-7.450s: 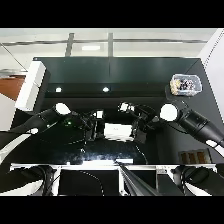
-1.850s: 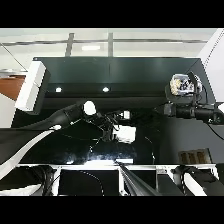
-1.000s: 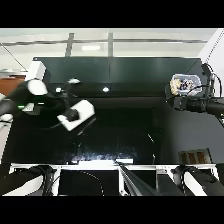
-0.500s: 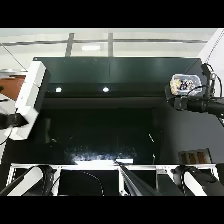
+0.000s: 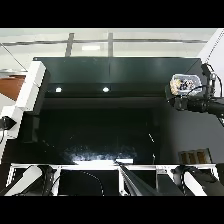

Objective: Fold the box and place the chain.

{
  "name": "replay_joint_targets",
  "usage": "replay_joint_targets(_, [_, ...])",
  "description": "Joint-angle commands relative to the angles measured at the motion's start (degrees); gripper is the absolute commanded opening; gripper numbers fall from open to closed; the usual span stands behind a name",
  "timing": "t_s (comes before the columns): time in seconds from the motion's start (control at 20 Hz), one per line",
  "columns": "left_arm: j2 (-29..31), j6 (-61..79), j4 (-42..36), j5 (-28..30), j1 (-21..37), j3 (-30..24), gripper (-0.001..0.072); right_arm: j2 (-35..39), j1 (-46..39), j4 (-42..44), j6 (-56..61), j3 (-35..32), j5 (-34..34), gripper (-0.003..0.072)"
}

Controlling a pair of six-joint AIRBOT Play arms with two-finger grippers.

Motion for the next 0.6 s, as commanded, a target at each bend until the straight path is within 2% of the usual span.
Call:
replay_joint_targets(0.0, [-1.09,6.38,-1.77,10.51,-2.67,-3.58,0.0504,0.0,0.07,-0.02,2.25,0.04,-0.04,0.0031])
replay_joint_targets(0.1, [-2.99,6.47,-4.37,11.85,-3.02,-3.72,0.0504,0.02,0.07,-0.02,2.86,0.04,0.24,0.0031])
replay_joint_targets(0.25, [-6.1,6.62,-7.3,10.93,-3.04,-3.72,0.0516,0.02,0.07,-0.02,3.89,0.04,0.33,0.0031])
replay_joint_targets(0.3, [-6.54,6.6,-7.3,10.21,-3.08,-3.72,0.0657,0.02,0.07,-0.02,4.0,0.07,0.39,0.0031])
replay_joint_targets(0.35, [-6.47,5.81,-7.28,9.86,-3.1,-3.67,0.0713,0.0,0.07,-0.02,4.24,0.04,0.39,0.0031])
replay_joint_targets(0.55, [-1.49,1.25,-5.35,3.43,-2.97,-0.28,0.0714,0.02,0.07,-0.02,4.24,0.07,0.94,0.0031])
